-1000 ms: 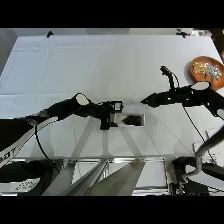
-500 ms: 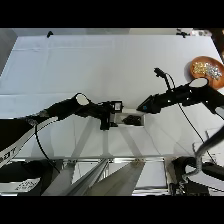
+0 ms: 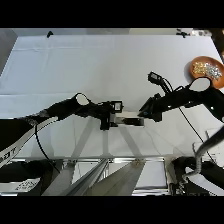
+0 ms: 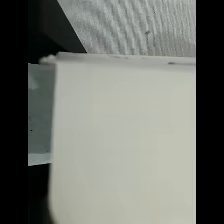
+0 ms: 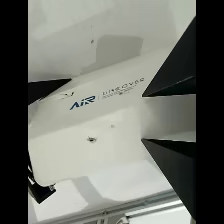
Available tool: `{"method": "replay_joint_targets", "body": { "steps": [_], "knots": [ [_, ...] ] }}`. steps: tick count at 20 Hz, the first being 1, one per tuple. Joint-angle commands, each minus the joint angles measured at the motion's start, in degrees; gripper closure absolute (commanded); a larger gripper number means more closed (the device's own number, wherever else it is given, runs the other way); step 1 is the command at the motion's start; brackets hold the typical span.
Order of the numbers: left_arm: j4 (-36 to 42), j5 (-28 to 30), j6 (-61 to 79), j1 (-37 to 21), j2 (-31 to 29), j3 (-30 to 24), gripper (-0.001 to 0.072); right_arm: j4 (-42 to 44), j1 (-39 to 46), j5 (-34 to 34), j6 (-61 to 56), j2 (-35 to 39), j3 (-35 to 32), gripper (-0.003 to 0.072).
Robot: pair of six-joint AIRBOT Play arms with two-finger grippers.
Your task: Fold the box and place the chain.
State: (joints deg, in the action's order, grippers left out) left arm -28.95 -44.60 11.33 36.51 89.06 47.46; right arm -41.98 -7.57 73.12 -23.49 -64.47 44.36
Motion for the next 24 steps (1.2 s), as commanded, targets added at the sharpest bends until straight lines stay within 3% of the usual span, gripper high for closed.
{"method": "replay_joint_targets", "body": {
  "steps": [1, 5, 9, 15, 24],
  "knots": [
    [0.00, 0.00, 0.00, 0.02, -0.02, 0.04, 0.0264, -4.59, -0.76, -0.74, 0.02, 3.41, 0.04, 0.0385],
    [0.00, -0.02, 0.00, 0.02, -0.02, 0.04, 0.0264, -13.66, -8.50, -6.27, -0.55, 3.39, 0.04, 0.0341],
    [0.00, 0.00, 0.02, 0.02, -0.02, 0.04, 0.0264, -15.47, -14.97, -13.22, -1.53, 3.39, 0.04, 0.0341],
    [0.00, 0.00, 0.02, 0.02, -0.02, 0.04, 0.0264, -24.74, -19.96, -14.93, -5.09, 3.39, 0.04, 0.0349],
    [0.00, 0.00, 0.02, 0.02, -0.02, 0.04, 0.0264, -28.79, -22.43, -16.90, -7.91, 3.45, 0.02, 0.0352]
  ]
}}
